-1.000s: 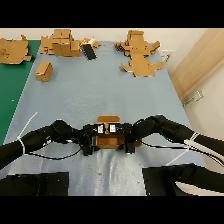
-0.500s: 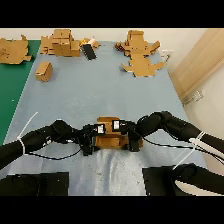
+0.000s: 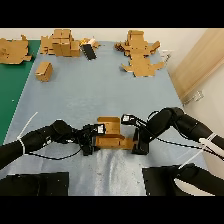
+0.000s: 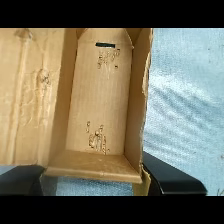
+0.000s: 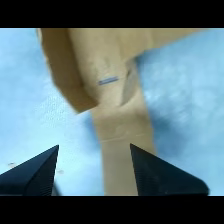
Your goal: Fold the box.
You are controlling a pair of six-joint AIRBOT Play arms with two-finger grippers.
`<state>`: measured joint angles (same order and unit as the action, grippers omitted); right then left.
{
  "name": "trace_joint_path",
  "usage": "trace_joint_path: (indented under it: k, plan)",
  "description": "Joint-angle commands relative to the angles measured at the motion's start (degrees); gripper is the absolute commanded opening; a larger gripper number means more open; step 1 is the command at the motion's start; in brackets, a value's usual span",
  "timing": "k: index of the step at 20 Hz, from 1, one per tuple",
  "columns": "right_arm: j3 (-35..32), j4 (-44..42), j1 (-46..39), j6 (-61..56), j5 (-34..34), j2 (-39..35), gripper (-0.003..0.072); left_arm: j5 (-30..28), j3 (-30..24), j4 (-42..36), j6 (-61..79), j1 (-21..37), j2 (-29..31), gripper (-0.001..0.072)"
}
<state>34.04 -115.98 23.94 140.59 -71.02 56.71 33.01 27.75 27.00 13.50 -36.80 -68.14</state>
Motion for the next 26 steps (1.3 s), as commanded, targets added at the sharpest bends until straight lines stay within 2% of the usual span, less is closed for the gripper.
trace_joint_path:
  k: [1,5,10,16,26]
  plan:
    - [-0.09,-4.96,-0.37,-15.08,-10.80,-0.96,0.0720,0.00,0.04,0.00,0.00,0.00,-0.02,0.0597]
    - [-0.09,-11.08,-0.28,-32.68,-10.45,-0.96,0.0720,-0.04,0.04,0.00,0.00,0.00,-0.02,0.0597]
    - [-0.13,-11.15,-0.28,-41.40,-5.55,-0.94,0.0720,0.02,0.04,0.00,0.00,0.00,-0.02,0.0597]
    - [-0.13,-11.91,-0.28,-45.72,0.35,-0.94,0.0720,-0.09,0.04,0.02,0.00,0.11,0.04,0.0597]
    - [-0.13,-12.00,-0.28,-45.72,3.58,-0.96,0.0720,-3.06,2.08,1.55,-5.60,0.11,0.04,0.0597]
